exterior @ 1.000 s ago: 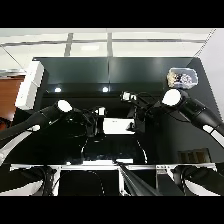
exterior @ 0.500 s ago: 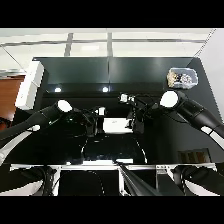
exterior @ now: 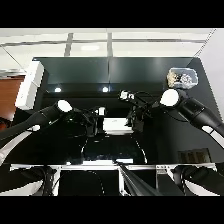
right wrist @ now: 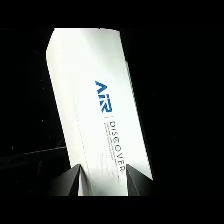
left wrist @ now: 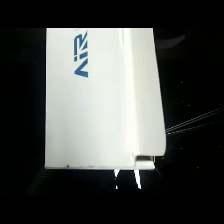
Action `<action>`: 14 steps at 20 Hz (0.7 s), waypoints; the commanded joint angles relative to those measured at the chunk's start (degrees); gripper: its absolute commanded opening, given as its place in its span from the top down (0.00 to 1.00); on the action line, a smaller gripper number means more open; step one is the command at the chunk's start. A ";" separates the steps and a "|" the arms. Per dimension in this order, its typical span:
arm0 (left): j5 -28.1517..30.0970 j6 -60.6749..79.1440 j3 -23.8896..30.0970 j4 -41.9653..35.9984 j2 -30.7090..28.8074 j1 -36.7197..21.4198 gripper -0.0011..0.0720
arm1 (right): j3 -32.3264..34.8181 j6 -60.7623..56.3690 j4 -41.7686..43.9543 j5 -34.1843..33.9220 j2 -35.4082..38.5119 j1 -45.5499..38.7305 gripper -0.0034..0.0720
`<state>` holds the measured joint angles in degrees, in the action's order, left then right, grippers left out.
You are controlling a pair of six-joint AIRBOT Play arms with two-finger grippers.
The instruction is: Fold the box and place the chain.
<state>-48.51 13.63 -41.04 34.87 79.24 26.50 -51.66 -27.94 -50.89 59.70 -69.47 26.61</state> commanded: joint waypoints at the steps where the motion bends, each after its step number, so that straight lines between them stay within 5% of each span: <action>1: 0.02 0.02 0.00 0.00 0.04 0.04 0.33 | -0.31 -0.59 -0.33 -0.68 0.02 0.04 0.54; 2: 0.02 0.02 0.00 0.00 0.04 0.04 0.33 | -0.28 -0.59 -0.33 -1.05 0.00 0.07 0.54; 4: 0.04 0.02 0.00 0.00 0.04 0.04 0.33 | -0.28 -0.57 -0.35 -1.27 -0.09 0.04 0.72; 14: 0.07 0.02 0.00 0.00 0.04 0.04 0.33 | -0.28 -0.59 -0.35 0.98 -0.13 0.07 0.72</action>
<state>-48.47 13.72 -41.04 34.87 79.24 26.50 -51.90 -28.51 -51.24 59.75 -69.60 26.61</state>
